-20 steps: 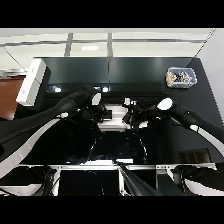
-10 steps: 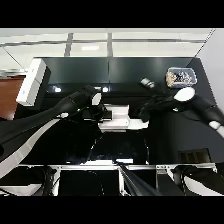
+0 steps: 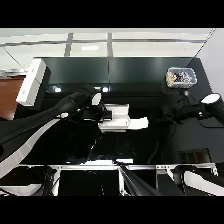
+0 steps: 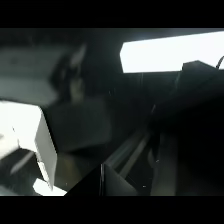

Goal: Fold the box and place the chain.

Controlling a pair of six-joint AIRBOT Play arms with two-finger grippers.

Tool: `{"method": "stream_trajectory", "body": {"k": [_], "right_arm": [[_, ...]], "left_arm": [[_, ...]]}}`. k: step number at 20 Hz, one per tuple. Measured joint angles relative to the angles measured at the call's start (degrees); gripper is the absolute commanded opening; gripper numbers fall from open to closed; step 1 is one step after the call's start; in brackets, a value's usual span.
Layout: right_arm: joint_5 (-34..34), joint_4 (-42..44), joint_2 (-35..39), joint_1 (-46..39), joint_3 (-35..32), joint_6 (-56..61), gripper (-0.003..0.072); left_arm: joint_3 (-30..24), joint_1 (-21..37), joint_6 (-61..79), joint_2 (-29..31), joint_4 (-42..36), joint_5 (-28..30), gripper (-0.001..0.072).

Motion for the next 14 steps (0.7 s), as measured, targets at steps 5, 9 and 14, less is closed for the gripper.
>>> {"method": "stream_trajectory", "body": {"k": [5,9,14], "right_arm": [[-0.1,8.5,-7.0,9.0,0.7,-5.0,0.0041],[4.0,12.0,-8.5,12.5,5.5,-9.0,0.0717],[5.8,13.6,-9.0,15.0,9.2,-11.0,0.0682]], "left_arm": [[0.0,0.0,0.0,0.0,0.0,-0.2,0.0026],[0.0,0.0,0.0,0.0,0.1,-0.2,0.0026],[0.0,0.0,0.0,0.0,0.0,0.1,0.0026]]}}
